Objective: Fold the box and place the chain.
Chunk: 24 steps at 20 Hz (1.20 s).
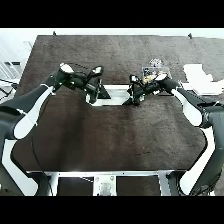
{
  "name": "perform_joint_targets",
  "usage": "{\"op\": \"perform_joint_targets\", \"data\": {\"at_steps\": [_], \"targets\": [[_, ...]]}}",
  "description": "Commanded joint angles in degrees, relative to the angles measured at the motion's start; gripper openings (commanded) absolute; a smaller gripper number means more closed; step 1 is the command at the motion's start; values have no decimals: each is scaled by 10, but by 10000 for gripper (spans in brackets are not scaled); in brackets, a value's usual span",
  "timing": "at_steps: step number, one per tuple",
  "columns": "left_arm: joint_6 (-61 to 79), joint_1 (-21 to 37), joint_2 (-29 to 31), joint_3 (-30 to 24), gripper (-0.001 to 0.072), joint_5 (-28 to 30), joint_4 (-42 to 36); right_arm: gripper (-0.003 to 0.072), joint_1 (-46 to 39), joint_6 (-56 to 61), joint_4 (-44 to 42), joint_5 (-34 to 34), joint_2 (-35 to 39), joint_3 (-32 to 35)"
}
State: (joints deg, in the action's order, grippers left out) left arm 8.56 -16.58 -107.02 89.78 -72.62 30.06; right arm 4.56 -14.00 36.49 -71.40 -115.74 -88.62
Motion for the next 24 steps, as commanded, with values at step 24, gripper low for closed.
{"op": "perform_joint_targets", "data": {"at_steps": [24], "targets": [[-55,9,4,0,14,226,-31,584,0,0,0,0,0,0]]}}
